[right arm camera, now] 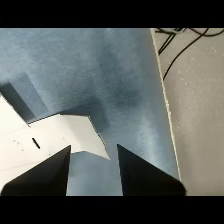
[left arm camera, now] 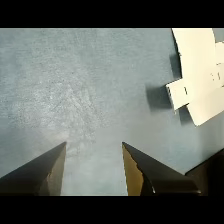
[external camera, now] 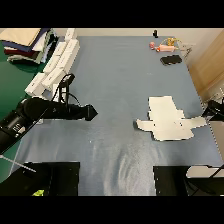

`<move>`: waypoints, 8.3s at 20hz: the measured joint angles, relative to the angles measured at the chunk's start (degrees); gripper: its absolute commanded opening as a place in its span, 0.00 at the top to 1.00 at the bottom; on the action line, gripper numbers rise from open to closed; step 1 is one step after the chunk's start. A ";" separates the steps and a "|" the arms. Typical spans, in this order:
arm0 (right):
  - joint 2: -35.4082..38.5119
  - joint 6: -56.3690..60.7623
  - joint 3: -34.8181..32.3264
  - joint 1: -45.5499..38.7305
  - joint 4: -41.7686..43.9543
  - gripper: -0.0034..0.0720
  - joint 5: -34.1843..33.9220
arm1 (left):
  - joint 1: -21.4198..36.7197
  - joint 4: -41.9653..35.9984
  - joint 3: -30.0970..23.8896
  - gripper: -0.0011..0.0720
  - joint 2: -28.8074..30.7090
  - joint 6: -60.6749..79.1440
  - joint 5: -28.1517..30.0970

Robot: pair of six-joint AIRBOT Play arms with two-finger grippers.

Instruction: Fold the box.

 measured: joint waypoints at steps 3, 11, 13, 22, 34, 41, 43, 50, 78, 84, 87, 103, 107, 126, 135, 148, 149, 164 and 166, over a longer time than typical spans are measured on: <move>-3.26 -3.78 2.05 -0.63 1.73 0.37 -1.57 | 1.79 -2.64 0.20 0.28 -0.31 -0.42 -1.14; -9.55 -9.29 3.10 -0.39 7.30 0.86 -10.01 | 3.54 -8.31 0.24 0.28 -0.37 -0.68 -5.35; -9.97 -9.84 3.10 0.57 11.34 0.95 -12.44 | 3.72 -8.72 0.24 0.28 -0.37 -0.02 -5.64; 0.61 -2.36 -8.20 18.08 26.93 0.96 -10.03 | 4.39 -9.88 0.24 0.28 -0.37 2.91 -5.95; 27.69 17.81 -36.81 38.91 25.94 0.51 11.30 | 15.80 -11.45 0.24 0.28 -0.37 13.64 -15.82; 23.21 13.38 -37.97 39.85 27.96 0.95 12.68 | 18.53 -13.29 0.24 0.28 -0.39 14.38 -18.23; 22.75 10.10 -37.99 40.98 29.14 0.95 12.87 | 19.23 -13.62 0.35 0.28 -1.07 15.32 -18.27; 27.93 2.64 -39.98 53.70 30.75 0.95 18.25 | 24.55 -17.09 3.21 0.06 -13.22 25.94 -24.39; 31.23 3.72 -40.61 64.78 30.56 0.95 29.38 | 17.31 -33.05 15.85 0.96 -48.63 59.67 -39.26; 31.26 3.74 -40.54 64.83 29.29 0.71 30.97 | 17.18 -33.27 15.87 0.97 -48.70 60.46 -38.62; 31.26 5.31 -39.67 64.72 22.27 0.71 31.04 | 17.11 -34.60 16.85 0.97 -48.57 62.27 -36.57; 31.23 32.28 -25.51 64.72 -23.37 0.25 26.47 | 1.90 -23.58 15.26 0.97 -28.89 76.76 -18.80; 31.26 33.38 -24.74 64.72 -24.61 0.25 24.26 | -0.44 -23.45 9.92 0.97 -23.04 80.70 -11.96; 31.26 34.16 -24.52 64.78 -14.23 0.77 23.56 | -12.35 -25.90 -5.95 0.97 -13.88 94.25 14.49; 31.26 33.31 -24.55 64.78 -12.17 0.77 23.50 | -12.57 -26.71 -6.10 0.97 -14.88 93.53 12.00; 31.28 32.87 -24.55 64.85 -10.78 0.95 20.63 | -12.57 -26.49 -6.12 0.97 -14.93 88.98 8.68; 31.36 31.91 -24.55 65.09 -10.03 0.95 19.69 | -12.57 -26.47 -6.12 0.97 -14.93 88.96 8.70; 39.65 18.23 -43.93 104.83 -14.40 0.26 31.71 | -12.57 -26.43 -6.12 0.97 -14.93 88.85 8.83; 37.09 18.10 -44.83 105.83 -18.10 0.26 35.89 | -12.57 -26.43 -6.12 0.97 -14.93 88.85 8.83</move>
